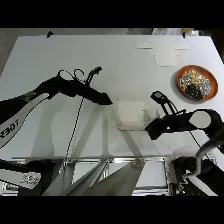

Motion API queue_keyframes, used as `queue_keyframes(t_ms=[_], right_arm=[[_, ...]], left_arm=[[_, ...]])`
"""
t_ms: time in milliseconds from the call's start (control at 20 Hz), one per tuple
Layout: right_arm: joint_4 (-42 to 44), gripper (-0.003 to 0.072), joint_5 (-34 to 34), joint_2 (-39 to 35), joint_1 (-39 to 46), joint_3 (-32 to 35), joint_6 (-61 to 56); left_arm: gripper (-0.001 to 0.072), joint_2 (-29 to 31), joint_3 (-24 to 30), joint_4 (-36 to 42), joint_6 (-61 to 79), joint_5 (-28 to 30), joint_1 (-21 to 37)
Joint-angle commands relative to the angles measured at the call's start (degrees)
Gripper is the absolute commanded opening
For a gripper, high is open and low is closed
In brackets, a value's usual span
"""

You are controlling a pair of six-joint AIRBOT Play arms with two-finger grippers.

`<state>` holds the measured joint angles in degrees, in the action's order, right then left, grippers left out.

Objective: Fold the box and place the chain.

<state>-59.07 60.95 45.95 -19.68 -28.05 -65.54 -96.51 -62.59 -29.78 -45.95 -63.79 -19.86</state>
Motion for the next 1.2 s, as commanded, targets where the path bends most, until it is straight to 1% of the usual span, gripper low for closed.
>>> queue_keyframes(t_ms=[0,150,300,400,600,750,1000,1150], right_arm=[[-1.7,0.0009,-0.1,3.0,-3.8,0.5,-2.5],[-2.8,0.0009,-0.1,2.9,-4.5,1.2,-3.9],[-3.1,0.0009,-0.6,2.9,-4.5,2.4,-4.2],[-3.3,0.0009,-2.2,3.0,-4.5,3.6,-4.5],[-3.5,0.0009,-3.2,2.9,-4.5,5.2,-4.5],[-3.5,0.0009,-3.6,2.9,-4.5,5.2,-4.5],[-3.5,0.0009,-3.5,2.9,-4.5,5.2,-4.5],[-3.5,0.0009,-3.5,2.9,-4.5,5.2,-4.5]], left_arm=[[0.0442,0.0,-0.1,-0.9,-0.9,1.0,0.0],[0.0443,0.0,-0.1,-0.8,-0.8,1.5,-0.1],[0.0463,-0.1,-0.1,-0.8,-0.8,1.4,-0.1],[0.0519,-0.1,-0.1,-0.7,-0.5,1.3,-0.4],[0.0519,-0.2,-0.1,-0.7,5.8,-1.2,-2.2],[0.0519,-1.7,-0.1,-0.2,9.2,-3.0,-4.1],[0.0519,-4.0,-1.0,8.0,18.4,-2.4,-7.1],[0.0519,-5.9,-2.7,8.1,18.6,-2.4,-7.8]])
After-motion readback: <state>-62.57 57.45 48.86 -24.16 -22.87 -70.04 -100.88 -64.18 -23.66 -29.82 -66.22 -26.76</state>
